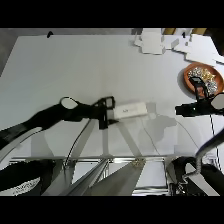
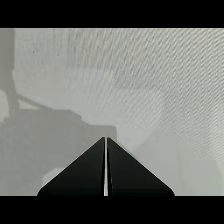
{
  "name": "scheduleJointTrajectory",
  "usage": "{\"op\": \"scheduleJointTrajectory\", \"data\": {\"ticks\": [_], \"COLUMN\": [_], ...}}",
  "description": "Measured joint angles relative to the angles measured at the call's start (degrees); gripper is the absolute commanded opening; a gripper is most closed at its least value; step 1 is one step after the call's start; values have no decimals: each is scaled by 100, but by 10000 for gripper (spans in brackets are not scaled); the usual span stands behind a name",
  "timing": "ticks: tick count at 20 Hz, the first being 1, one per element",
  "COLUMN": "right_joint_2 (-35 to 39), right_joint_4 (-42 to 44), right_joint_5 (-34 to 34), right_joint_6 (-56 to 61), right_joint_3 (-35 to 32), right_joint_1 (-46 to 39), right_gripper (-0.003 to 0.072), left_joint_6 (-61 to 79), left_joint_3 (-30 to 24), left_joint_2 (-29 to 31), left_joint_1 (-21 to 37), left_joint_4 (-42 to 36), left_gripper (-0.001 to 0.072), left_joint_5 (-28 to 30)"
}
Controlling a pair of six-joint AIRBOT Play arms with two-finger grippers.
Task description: Fold the box and place the chain.
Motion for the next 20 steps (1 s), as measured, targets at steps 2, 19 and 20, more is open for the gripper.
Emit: {"op": "scheduleJointTrajectory", "data": {"ticks": [2,19,20], "right_joint_2": [0,0,0], "right_joint_4": [2,2,2], "right_joint_5": [31,63,66], "right_joint_6": [0,0,0], "right_joint_3": [0,0,0], "right_joint_1": [0,0,0], "right_gripper": [23,23,23], "left_joint_6": [-702,-6087,-6124], "left_joint_3": [0,-26,-28], "left_joint_2": [448,2264,2133], "left_joint_1": [490,5827,5908], "left_joint_4": [385,4780,4828], "left_gripper": [272,372,440], "left_joint_5": [13,-678,-758]}}
